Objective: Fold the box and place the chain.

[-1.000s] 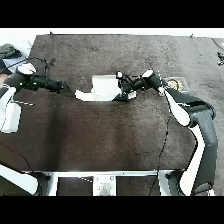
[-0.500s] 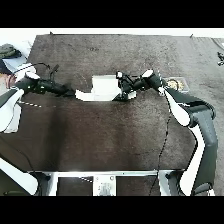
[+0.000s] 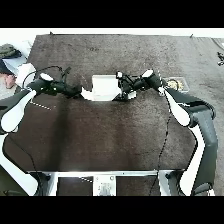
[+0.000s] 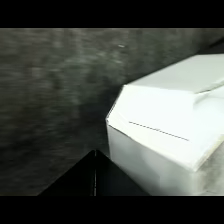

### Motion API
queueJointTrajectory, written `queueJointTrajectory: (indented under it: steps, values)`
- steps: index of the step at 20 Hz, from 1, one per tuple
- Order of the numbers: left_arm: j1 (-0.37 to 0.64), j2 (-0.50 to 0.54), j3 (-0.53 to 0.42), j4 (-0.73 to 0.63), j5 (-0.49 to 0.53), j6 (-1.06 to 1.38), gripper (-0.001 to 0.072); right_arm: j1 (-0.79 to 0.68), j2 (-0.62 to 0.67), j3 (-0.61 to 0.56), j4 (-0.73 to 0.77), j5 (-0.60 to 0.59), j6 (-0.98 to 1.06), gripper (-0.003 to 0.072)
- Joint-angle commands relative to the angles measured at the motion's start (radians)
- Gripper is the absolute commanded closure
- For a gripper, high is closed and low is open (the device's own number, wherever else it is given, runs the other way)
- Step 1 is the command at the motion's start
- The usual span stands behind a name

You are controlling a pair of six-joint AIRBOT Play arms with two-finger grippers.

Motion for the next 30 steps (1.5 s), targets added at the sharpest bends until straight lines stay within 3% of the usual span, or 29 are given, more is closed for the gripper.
queueJointTrajectory:
  steps: [1,5,6,7,13,21,30]
  values:
    - [-0.012,-0.003,0.016,-0.043,-0.027,-0.002,0.0696,0.001,0.0,0.0,0.0,0.0,0.0,0.0332]
    - [-0.012,0.001,0.046,-0.06,-0.071,-0.001,0.0674,0.001,0.0,0.0,0.0,0.0,0.0,0.0332]
    - [-0.012,0.002,0.05,-0.074,-0.09,-0.001,0.0476,0.001,0.0,0.0,0.0,0.0,0.0,0.0332]
    - [-0.012,0.002,0.056,-0.08,-0.105,-0.001,0.0419,0.001,0.0,0.0,0.0,0.0,0.0,0.0331]
    - [-0.041,0.004,0.107,-0.063,-0.123,-0.006,0.0419,0.001,0.0,0.0,0.0,0.0,0.0,0.0332]
    - [-0.1,0.005,0.189,0.1,-0.121,-0.192,0.0419,0.001,0.0,0.0,0.0,0.0,0.0,0.0331]
    - [-0.165,0.007,0.215,0.185,-0.013,-0.323,0.0418,0.001,0.0,0.0,0.0,0.0,0.0,0.0332]
